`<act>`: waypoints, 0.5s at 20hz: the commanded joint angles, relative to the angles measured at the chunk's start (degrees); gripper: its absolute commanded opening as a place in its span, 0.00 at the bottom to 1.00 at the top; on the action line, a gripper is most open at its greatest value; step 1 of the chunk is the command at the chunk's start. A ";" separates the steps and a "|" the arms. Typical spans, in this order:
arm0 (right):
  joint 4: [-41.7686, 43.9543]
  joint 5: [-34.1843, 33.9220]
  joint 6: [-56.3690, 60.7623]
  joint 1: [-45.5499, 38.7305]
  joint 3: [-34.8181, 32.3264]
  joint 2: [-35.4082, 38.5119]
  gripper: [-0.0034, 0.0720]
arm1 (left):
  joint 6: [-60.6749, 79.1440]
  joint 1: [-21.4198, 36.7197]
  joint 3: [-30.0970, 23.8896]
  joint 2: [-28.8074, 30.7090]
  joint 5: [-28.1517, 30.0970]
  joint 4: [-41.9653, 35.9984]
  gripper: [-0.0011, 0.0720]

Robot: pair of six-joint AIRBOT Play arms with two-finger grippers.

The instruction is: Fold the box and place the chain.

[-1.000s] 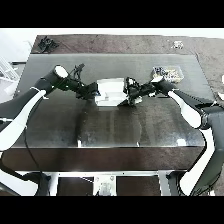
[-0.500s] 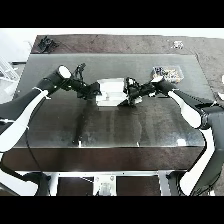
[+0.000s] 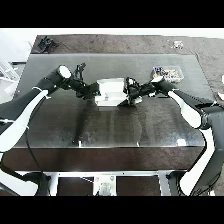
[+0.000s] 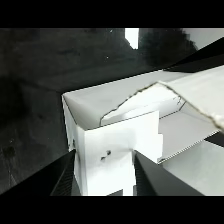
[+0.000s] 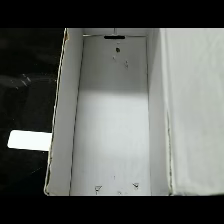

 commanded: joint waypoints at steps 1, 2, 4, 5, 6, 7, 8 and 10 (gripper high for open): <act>0.02 0.02 0.00 0.07 0.02 0.00 0.81 | 0.17 -0.02 1.07 -0.02 -0.57 0.72 0.62; 0.02 0.02 0.00 0.07 0.02 0.00 0.81 | 0.17 -0.02 1.07 -0.02 -0.76 0.98 0.62; 0.00 0.02 0.00 0.07 0.02 0.00 0.81 | 0.15 -0.02 1.07 -0.07 -1.05 1.81 0.85; 0.00 0.02 0.00 0.07 0.02 0.00 0.81 | 0.15 -0.02 1.05 -0.09 -1.03 2.08 0.85; 0.00 0.02 0.00 0.04 0.02 0.00 0.81 | 0.15 -0.02 1.05 -0.09 -1.01 2.14 0.85; 0.00 0.02 0.00 0.07 0.02 0.00 0.81 | 0.09 -0.02 1.05 -0.09 -0.87 2.43 0.85; 0.02 0.02 0.00 0.07 0.02 0.00 0.81 | -0.02 -0.02 1.05 -0.09 -0.68 2.40 0.85; 0.00 0.02 0.00 0.07 0.02 0.00 0.81 | -0.24 -0.04 1.05 -0.09 -0.63 2.25 0.77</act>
